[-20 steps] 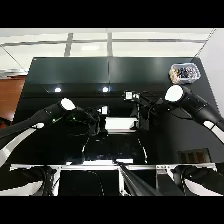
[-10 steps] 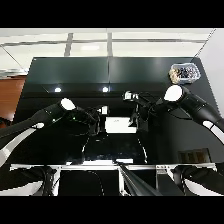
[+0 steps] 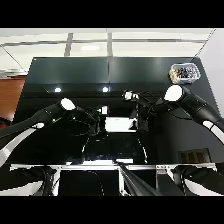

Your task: Fold the box and place the chain.

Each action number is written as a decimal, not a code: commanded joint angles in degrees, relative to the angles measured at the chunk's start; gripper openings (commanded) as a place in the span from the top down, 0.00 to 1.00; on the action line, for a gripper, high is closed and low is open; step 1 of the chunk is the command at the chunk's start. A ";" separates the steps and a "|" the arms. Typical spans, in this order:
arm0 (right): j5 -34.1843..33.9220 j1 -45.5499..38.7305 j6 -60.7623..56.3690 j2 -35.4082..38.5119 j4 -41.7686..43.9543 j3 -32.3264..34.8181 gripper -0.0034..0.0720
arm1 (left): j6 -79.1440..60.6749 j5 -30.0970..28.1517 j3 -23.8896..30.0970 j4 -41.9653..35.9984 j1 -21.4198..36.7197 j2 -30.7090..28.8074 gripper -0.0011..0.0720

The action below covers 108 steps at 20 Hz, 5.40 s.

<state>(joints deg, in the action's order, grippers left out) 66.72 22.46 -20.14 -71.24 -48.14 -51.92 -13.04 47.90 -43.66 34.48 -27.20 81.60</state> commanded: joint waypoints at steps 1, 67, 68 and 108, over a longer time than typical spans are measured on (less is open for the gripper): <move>-0.94 0.07 0.02 0.02 0.00 -0.07 0.18 | 0.00 0.11 -0.04 0.02 0.00 0.02 0.35; 6.25 -7.17 -32.98 7.21 9.94 5.44 0.94 | 0.00 0.11 -0.04 0.02 0.00 0.02 0.35; 3.43 -7.21 -33.00 7.17 15.41 8.59 0.94 | 0.00 0.11 -0.04 0.02 0.00 0.02 0.35; 18.84 -37.18 -39.52 24.09 17.27 11.28 0.94 | 8.50 1.77 -3.34 7.10 0.24 -4.57 0.01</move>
<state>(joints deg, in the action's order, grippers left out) 76.29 -6.50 -57.21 -51.64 -24.95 -40.32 -9.93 48.64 -45.71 37.45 -27.09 79.13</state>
